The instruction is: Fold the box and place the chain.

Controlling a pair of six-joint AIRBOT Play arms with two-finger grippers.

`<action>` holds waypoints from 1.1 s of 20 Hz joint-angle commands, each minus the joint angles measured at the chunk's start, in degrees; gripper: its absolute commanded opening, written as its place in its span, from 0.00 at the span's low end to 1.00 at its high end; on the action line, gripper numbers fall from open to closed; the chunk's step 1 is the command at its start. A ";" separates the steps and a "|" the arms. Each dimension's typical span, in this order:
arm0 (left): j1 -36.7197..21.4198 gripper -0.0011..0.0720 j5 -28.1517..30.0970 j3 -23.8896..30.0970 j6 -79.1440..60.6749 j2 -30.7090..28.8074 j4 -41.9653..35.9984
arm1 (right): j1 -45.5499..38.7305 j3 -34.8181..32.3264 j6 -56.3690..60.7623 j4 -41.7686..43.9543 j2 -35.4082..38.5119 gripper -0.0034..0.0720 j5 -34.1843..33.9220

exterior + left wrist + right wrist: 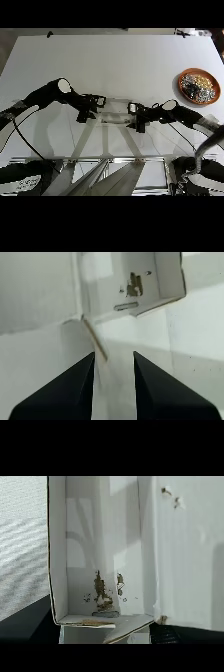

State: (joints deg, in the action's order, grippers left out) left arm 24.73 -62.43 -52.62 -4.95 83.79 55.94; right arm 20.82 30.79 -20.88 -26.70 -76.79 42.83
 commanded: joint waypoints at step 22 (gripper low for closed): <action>7.82 0.19 7.82 0.00 0.46 0.79 -2.05 | 0.00 0.07 0.00 -0.02 0.00 0.64 0.00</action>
State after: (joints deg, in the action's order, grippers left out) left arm 31.79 -55.40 -52.62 -4.40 84.53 55.64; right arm 20.80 30.79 -20.82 -26.70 -76.79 42.81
